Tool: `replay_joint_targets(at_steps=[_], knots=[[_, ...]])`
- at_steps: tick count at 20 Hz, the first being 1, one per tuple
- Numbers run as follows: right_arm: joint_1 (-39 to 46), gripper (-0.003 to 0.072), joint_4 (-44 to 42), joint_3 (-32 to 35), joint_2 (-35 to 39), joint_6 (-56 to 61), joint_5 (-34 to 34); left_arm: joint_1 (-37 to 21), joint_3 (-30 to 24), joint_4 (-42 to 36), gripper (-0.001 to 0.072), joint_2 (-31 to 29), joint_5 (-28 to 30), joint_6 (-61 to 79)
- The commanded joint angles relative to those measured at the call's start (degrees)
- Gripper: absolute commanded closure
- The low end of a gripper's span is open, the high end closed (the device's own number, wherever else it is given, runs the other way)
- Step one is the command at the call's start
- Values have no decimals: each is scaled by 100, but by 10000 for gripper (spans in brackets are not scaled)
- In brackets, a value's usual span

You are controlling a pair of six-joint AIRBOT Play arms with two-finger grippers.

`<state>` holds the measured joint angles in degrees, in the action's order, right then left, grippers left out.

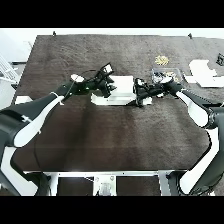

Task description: Fold the box and place the chain.

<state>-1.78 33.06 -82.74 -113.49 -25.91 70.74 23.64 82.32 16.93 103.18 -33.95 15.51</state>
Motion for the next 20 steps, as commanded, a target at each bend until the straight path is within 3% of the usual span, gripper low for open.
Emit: replay_joint_targets(at_steps=[1, 4, 7, 10, 14, 20], knots=[[-4, 102, 0, 0, -2, 15, 4, -87, 7, 835, 340, -505, -693, 55], [-4, 102, -2, 0, -2, 15, 4, -588, 7, 885, 341, -863, -2068, 0], [-4, 102, -2, 0, -2, 15, 4, -1056, 4, 1172, 341, -901, -2699, -337], [-4, 102, -2, 0, -2, 15, 7, -1067, 4, 1893, 338, -817, -2653, -809], [-4, 102, -2, 0, -2, 15, 4, -885, -7, 2074, 31, -472, -2645, -1228], [-4, 102, -2, 0, -2, 15, 4, -608, -2, 2378, 30, -57, -1954, -1298]])
